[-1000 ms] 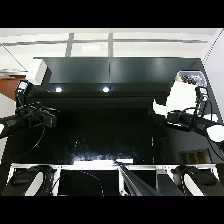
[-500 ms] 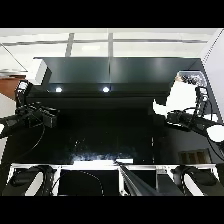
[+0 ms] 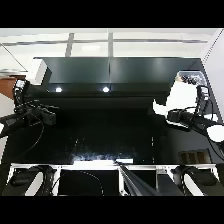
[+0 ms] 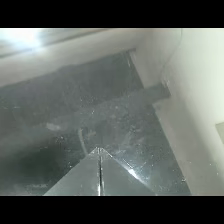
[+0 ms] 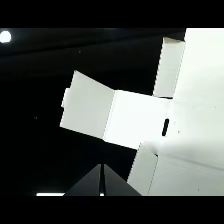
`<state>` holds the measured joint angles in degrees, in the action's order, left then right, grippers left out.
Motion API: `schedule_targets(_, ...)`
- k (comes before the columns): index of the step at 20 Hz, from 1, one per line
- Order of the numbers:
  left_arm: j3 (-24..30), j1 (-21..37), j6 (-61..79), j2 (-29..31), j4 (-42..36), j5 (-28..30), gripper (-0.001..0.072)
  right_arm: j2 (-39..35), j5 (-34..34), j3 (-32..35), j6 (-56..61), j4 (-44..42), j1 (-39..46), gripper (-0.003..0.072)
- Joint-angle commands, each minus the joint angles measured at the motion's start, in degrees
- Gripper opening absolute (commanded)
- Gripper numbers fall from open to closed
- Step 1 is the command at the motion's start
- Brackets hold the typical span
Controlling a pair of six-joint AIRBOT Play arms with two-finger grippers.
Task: Fold the box and place the chain.
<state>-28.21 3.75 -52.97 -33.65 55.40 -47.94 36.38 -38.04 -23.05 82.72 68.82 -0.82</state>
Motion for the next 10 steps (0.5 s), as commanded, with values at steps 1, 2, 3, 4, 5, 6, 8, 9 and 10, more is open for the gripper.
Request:
schedule_targets(1, 0.0, 0.0, 0.0, -0.2, -2.0, 1.7, 0.0035, 0.0, 3.2, 0.0, 0.1, -1.1, 0.0, 0.0148)
schedule_targets(2, 0.0, 0.0, -0.1, -0.5, -2.9, 2.2, 0.0105, 0.0, 3.8, 0.0, 0.3, -1.1, 0.0, 0.0635)
schedule_targets(3, 0.0, 0.0, -0.1, -0.7, -4.1, 2.7, 0.0424, 0.0, 4.2, 0.0, 0.2, -0.9, 0.0, 0.072)
schedule_targets(4, 0.0, 0.0, -0.3, -0.9, -5.3, 3.1, 0.0703, 0.0, 4.2, -0.2, 0.2, -0.9, 0.5, 0.072)
schedule_targets(5, 0.0, 0.0, -0.3, -1.0, -6.1, 3.1, 0.0704, 0.0, 4.0, -0.8, 0.3, -0.5, 1.6, 0.0719)
schedule_targets(6, 0.0, 0.0, -0.3, -1.0, -6.8, 2.6, 0.0704, 0.0, 3.5, -2.2, 2.0, 1.4, 3.8, 0.0718)
schedule_targets(8, 0.0, 0.0, -0.3, -1.0, -9.0, 1.8, 0.0703, 0.3, 3.3, -6.3, 7.0, 8.1, 11.4, 0.0717)
schedule_targets(9, 0.0, 0.0, -0.3, -1.0, -10.2, 1.3, 0.0702, 1.1, 3.4, -8.5, 7.3, 11.0, 16.3, 0.071)
schedule_targets(10, 0.0, 0.0, -0.3, -1.0, -10.8, 1.1, 0.0702, 2.6, 3.3, -11.0, 7.3, 13.1, 22.2, 0.071)
